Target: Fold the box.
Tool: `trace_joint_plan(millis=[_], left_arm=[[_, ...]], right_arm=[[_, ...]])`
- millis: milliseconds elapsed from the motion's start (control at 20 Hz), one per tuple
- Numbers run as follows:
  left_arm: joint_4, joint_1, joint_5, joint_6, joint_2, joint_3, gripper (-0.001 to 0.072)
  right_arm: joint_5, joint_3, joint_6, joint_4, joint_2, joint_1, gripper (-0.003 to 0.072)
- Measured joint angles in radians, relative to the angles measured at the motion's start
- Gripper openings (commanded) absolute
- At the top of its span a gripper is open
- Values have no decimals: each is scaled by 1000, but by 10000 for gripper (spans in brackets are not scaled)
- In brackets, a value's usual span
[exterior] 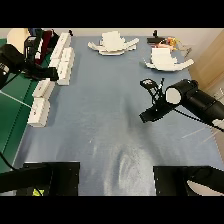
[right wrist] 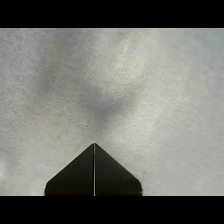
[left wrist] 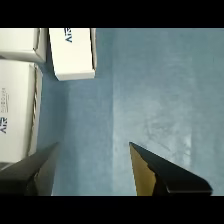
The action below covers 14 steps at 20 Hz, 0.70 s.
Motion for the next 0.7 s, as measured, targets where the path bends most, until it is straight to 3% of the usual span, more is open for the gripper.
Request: trace_joint_plan(millis=[50,100,250,350,500,700], left_arm=[[-21,0,-51,-5,25,1,90],[-37,-1,-103,-12,45,2,14],[-108,-5,-233,-19,82,-8,12],[-145,-35,-265,-11,104,-48,12],[-181,-139,-215,-3,148,-161,12],[-199,-332,-55,0,182,-335,13]], right_arm=[[-1,0,0,0,-1,0,4],[-1,0,0,-1,-1,0,4],[0,0,0,-1,-1,0,5],[-1,0,0,-5,-1,0,4],[0,0,0,-3,0,0,4],[-1,0,0,-3,-1,0,4]])
